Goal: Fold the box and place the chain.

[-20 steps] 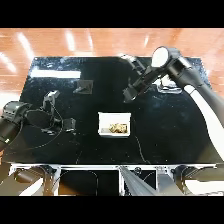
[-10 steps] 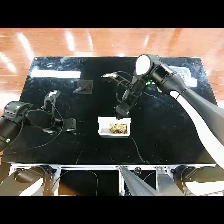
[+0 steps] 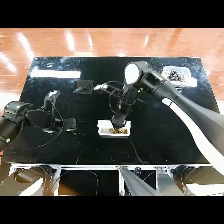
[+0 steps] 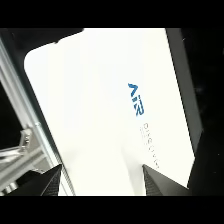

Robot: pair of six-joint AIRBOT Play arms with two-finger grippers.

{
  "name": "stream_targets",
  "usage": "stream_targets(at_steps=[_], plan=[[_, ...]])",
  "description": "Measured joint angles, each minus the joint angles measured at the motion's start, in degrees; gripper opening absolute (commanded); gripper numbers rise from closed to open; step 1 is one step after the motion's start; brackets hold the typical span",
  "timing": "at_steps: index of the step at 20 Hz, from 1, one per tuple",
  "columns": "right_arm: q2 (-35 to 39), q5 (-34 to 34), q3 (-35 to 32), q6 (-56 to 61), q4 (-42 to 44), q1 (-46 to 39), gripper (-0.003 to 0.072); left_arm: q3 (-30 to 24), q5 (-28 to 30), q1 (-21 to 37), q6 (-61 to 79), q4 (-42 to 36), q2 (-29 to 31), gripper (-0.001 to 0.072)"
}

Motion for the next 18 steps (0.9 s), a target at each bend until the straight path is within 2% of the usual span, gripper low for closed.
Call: stream_targets(at_steps=[6,10,18], plan=[[1.1,-0.7,-0.5,-0.6,-1.4,1.2,0.06,0.0,-0.1,0.0,0.0,0.0,0.0,0.0548],[2.3,-1.4,2.5,-0.7,-1.3,0.7,0.06,0.0,-0.8,0.0,0.0,0.0,-0.2,0.0548],[0.9,-6.6,5.4,0.0,-1.1,-5.1,0.06,0.0,-1.4,0.0,0.0,0.0,-1.2,0.0548]])
